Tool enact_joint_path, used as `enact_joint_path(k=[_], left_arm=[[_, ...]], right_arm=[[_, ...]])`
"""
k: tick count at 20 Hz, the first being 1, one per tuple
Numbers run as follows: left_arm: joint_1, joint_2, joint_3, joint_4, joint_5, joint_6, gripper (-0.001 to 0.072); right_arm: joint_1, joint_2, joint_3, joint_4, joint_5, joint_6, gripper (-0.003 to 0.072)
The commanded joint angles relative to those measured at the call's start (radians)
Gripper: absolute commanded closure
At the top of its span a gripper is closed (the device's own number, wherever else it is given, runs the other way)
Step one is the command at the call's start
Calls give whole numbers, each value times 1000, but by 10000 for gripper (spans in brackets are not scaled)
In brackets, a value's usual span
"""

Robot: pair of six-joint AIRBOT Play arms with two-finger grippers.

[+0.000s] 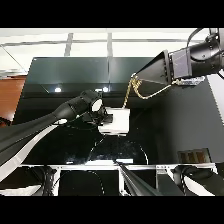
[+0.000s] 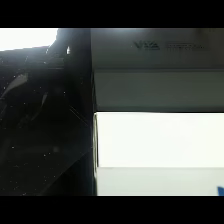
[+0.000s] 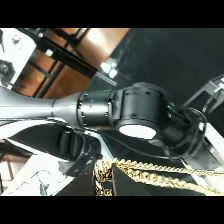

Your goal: Fold the box and place the chain.

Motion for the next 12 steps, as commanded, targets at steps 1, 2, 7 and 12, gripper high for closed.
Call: enact_joint_path(k=[1, 2, 7, 12], left_arm=[[0, 1, 0, 1, -3, 0, 680], [0, 1, 0, 0, -4, 0, 680], [0, 1, 0, 1, -3, 0, 680], [0, 1, 0, 1, -3, 0, 680]], right_arm=[[-56, 1, 0, -12, 41, -2, 669], [-79, 1, 0, -11, 57, 7, 669], [-120, 1, 0, -7, 122, 26, 669], [-120, 1, 0, 35, 152, 31, 669]])
